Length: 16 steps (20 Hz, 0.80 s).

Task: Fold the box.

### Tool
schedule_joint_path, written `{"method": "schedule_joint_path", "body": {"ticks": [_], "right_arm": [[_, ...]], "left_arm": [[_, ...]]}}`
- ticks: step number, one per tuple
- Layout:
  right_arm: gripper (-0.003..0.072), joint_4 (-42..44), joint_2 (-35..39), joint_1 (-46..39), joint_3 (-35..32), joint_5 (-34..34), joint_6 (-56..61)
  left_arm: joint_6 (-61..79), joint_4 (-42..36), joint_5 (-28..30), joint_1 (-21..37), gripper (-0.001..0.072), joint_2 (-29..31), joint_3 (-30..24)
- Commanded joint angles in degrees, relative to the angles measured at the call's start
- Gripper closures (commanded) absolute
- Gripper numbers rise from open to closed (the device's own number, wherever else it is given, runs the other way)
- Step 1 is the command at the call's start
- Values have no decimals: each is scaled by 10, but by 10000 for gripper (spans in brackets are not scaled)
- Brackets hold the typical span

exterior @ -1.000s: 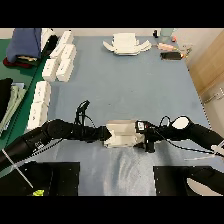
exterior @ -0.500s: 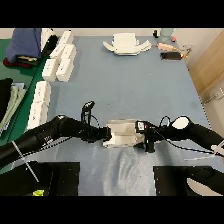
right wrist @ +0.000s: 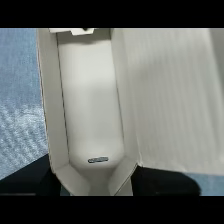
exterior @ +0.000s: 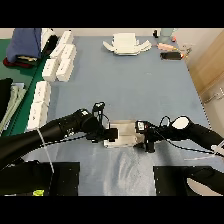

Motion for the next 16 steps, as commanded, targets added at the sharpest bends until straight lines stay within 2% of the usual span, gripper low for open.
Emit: {"method": "schedule_joint_path", "body": {"ticks": [1,6,7,8,16], "right_arm": [[175,0,0,0,0,0,0],[175,0,0,0,0,0,0],[176,0,0,0,0,0,0],[176,0,0,0,0,0,0],[176,0,0,0,0,0,0]], "left_arm": [[-41,42,-40,-9,243,-30,29],[-54,25,-38,-9,240,-39,44],[-53,14,-37,-9,159,-38,47],[-53,3,-31,-9,38,-39,48],[-53,-51,-3,-9,35,-38,50]]}}
